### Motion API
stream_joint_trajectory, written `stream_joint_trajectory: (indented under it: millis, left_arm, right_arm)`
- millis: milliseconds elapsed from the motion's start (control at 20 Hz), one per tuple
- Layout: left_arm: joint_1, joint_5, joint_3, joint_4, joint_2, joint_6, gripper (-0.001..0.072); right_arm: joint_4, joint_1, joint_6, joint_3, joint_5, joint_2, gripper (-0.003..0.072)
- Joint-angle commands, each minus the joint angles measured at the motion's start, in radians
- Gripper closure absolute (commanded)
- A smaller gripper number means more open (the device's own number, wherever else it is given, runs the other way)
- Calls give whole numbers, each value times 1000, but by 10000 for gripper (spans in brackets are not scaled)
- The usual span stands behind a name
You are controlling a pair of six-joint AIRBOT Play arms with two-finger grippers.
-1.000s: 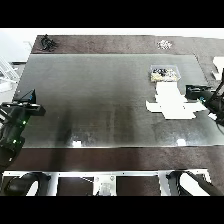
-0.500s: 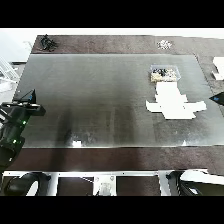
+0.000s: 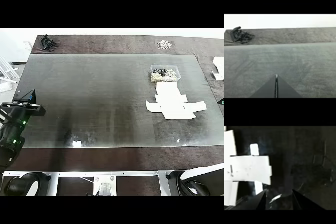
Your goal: Fold the box and place the chain.
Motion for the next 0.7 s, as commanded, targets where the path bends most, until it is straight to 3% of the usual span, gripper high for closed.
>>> stream_joint_trajectory:
  millis: [0,250,650]
  left_arm:
    - [0,1,1,0,0,0,690]
    - [0,0,1,0,0,0,690]
    - [0,0,1,0,0,0,690]
  right_arm:
    - [-11,11,-45,67,11,-109,265]
    - [145,26,-87,74,-48,-161,266]
    - [174,47,-70,74,-2,-190,254]
